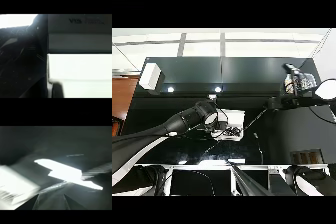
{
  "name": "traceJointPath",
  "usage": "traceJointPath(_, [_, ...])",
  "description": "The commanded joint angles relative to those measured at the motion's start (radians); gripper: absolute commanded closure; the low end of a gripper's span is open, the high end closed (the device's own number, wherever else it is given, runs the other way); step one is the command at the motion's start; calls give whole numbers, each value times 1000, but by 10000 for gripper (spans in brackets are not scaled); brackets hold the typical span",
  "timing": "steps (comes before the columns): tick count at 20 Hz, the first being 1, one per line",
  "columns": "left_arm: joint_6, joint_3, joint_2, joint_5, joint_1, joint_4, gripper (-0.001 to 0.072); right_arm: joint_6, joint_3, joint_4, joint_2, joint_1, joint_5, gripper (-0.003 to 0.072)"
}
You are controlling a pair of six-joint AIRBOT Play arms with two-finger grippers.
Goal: Fold the box and place the chain.
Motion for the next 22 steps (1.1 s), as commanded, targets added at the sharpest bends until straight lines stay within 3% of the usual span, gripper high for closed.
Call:
traceJointPath(1, [0, 1, 0, 0, 0, 0, 681, 329, -106, -378, -15, -133, -289, 302])
traceJointPath(3, [0, 1, 0, 1, 0, 0, 681, 431, -144, -388, -76, -167, -425, -34])
traceJointPath(7, [0, 1, 0, 1, 0, 0, 681, 431, -37, -283, -280, -182, -526, -34])
traceJointPath(12, [0, 1, 0, 0, 0, 0, 681, 462, 159, -252, -512, -187, -454, -34])
traceJointPath(13, [0, 1, 0, 0, 0, 0, 681, 462, 178, -249, -529, -187, -452, 27])
traceJointPath(14, [0, 1, 0, 0, 0, 0, 681, 462, 188, -250, -536, -187, -454, 200])
traceJointPath(15, [0, 1, 0, 0, 0, 0, 681, 460, 190, -251, -535, -187, -451, 440])
traceJointPath(16, [0, 1, 0, 0, 0, 0, 681, 460, 190, -257, -535, -187, -436, 588])
traceJointPath(17, [0, 1, 0, 0, 0, 0, 681, 460, 190, -259, -535, -191, -413, 642])
traceJointPath(19, [0, 1, 0, 0, 0, 0, 681, 423, 206, -261, -518, -206, -340, 677])
traceJointPath(22, [0, 1, 0, 1, 0, 0, 681, 245, 237, -257, -413, -213, -227, 678])
